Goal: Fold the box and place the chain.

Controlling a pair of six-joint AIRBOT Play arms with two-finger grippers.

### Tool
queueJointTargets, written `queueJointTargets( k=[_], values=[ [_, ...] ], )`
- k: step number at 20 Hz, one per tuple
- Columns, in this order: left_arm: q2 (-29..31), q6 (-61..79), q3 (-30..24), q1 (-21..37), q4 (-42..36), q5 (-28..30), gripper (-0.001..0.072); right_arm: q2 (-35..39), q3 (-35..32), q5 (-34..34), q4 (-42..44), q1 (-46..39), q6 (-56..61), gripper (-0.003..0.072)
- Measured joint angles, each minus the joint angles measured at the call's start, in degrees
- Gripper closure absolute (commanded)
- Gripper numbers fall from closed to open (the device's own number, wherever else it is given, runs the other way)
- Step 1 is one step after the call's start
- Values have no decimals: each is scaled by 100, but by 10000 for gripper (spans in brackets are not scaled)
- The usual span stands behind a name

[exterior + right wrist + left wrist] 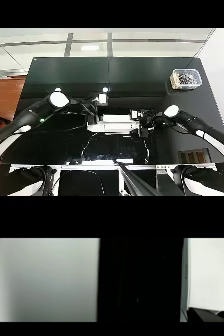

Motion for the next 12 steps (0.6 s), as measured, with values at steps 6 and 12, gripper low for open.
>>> queueJointTargets(
  k=[6, 12],
  values=[
    [852, -1755, 7, 535, 1217, -1198, 639, 0, 0, 0, 2, 0, 0, 520],
    [949, -2935, -387, 393, 675, -2717, 682, 0, 0, 2, 2, 0, 0, 520]
  ],
)
